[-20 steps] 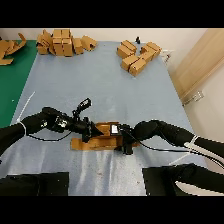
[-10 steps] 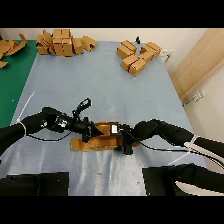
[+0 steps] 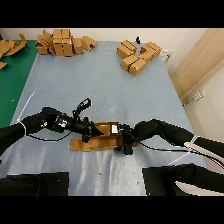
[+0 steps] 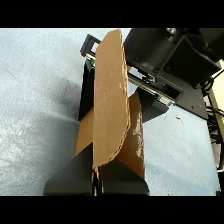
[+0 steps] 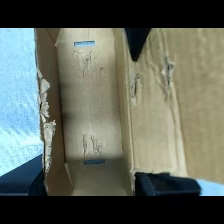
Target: Fold the box.
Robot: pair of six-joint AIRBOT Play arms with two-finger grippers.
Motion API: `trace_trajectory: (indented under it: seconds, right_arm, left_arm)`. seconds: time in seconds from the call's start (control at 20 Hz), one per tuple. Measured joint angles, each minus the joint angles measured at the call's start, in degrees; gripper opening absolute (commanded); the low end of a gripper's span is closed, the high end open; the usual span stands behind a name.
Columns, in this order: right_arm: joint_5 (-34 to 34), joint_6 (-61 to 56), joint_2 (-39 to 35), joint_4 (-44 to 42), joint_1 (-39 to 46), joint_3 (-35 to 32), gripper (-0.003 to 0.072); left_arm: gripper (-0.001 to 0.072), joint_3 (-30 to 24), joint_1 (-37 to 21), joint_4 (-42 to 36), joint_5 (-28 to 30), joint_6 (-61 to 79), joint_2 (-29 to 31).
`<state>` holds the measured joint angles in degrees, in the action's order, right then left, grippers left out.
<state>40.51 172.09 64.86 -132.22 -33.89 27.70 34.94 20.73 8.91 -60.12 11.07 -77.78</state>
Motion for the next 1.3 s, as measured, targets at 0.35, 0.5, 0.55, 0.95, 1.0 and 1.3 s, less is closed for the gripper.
trace_trajectory:
  seconds: [0.35, 0.5, 0.55, 0.95, 1.0, 1.3]
  right_arm:
    - [0.02, -0.02, 0.00, -0.02, 0.00, 0.00, 0.0565]
    - [0.04, -0.04, 0.00, -0.04, 0.00, 0.00, 0.0565]
    - [0.04, -0.04, 0.00, -0.04, 0.00, 0.00, 0.0565]
    - [0.04, -0.02, 0.00, -0.04, 0.00, -0.02, 0.0565]
    - [0.04, -0.02, 0.00, -0.04, 0.00, 0.00, 0.0565]
    - [0.04, -0.02, 0.00, -0.04, 0.00, 0.00, 0.0565]
  left_arm:
    - [0.0012, 0.00, 0.00, -1.46, 0.02, 0.00, -0.02]
    - [0.0012, 0.00, 0.00, -1.88, -0.02, 0.00, -0.02]
    - [0.0012, 0.00, 0.00, -1.97, -0.02, 0.00, -0.02]
    - [0.0013, 0.00, 0.00, -1.77, -0.07, -0.09, -0.02]
    - [0.0013, 0.00, 0.00, -1.55, -0.07, -0.15, -0.02]
    - [0.0422, 0.00, 0.00, -0.66, 0.00, -0.17, -0.02]
